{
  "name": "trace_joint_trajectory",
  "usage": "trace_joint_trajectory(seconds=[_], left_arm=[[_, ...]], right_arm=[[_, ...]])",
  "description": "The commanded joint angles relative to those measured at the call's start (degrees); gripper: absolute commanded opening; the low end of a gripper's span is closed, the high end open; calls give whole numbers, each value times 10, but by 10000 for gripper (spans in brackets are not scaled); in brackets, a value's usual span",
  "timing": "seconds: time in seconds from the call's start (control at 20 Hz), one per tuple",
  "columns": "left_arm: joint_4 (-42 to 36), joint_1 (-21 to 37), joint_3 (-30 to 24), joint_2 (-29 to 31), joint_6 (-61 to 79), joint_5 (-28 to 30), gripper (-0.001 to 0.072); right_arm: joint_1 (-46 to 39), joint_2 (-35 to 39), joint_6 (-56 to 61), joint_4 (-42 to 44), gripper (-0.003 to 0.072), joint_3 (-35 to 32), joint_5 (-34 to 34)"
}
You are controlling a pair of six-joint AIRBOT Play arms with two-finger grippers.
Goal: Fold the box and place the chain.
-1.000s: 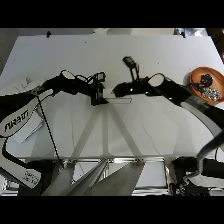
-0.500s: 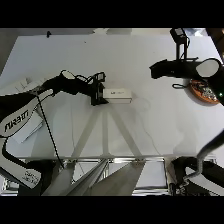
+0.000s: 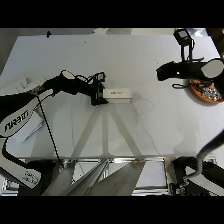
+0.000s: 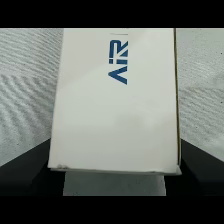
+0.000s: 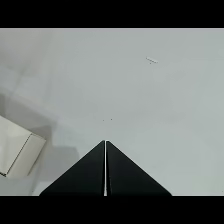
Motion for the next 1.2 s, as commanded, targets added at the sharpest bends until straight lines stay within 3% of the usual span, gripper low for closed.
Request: trace_joint_trajectory(seconds=[0.0,0.05,0.1,0.25,0.35,0.6,0.9,1.05,1.15], left_arm=[[-2,-2,0,1,-1,-1,271],[-2,-2,0,2,-4,-3,164],[-1,-1,0,5,-7,-8,10],[-1,-1,0,37,-19,7,7],[-1,-1,0,76,-47,50,6],[5,22,0,158,-123,226,7],[5,125,0,173,-323,418,4],[36,195,0,172,-408,422,1],[137,229,0,171,-529,415,-1]], right_arm=[[-1,0,0,-4,11,0,2],[-1,0,0,-4,11,0,2],[-1,0,0,-4,11,0,2],[-1,0,0,-4,11,0,2],[-1,0,0,-4,11,0,2],[-1,0,0,-4,11,0,2],[-1,0,0,-4,11,0,2],[-1,0,0,-4,11,0,2],[-1,0,0,-4,11,0,2]])
